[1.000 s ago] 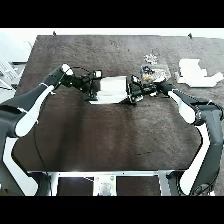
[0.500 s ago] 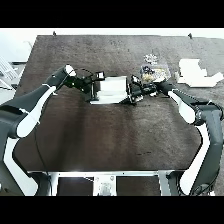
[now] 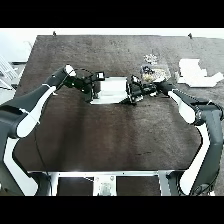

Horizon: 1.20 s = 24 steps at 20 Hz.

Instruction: Fold the box and place the chain.

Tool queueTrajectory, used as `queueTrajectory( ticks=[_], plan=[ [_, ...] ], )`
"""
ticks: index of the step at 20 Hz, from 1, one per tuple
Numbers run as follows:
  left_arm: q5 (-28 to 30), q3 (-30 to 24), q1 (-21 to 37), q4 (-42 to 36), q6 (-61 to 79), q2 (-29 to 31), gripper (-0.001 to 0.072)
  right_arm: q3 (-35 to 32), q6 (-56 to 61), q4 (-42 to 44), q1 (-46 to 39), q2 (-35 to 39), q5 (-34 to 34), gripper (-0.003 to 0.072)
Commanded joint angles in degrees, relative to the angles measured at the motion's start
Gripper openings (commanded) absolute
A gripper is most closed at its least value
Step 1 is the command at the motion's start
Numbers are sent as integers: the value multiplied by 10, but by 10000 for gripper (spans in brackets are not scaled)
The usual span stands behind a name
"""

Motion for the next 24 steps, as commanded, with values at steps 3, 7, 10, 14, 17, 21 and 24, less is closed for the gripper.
queueTrajectory(
  ticks=[3, 7, 10, 14, 17, 21, 24],
  plan=[
    [-9, 0, 0, -24, 9, 0, 289, 0, 0, 0, 0, 0, 0, 575],
    [5, 0, 0, -57, 37, 0, 289, 0, 0, 0, 0, 0, 0, 576],
    [16, 0, 0, -91, 54, 0, 208, 0, 0, 0, 0, 0, 0, 576],
    [25, -1, 0, -113, 65, -1, 210, 0, 0, 0, 0, 0, 0, 576],
    [18, -1, 0, -124, 67, -17, 213, 0, 0, 0, 0, 0, 0, 576],
    [35, 0, 0, -143, 69, -28, 618, 0, 0, 0, 0, 0, 0, 576],
    [54, 0, 0, -151, 69, -28, 720, 0, 0, 0, 0, 0, 0, 575]
  ],
)
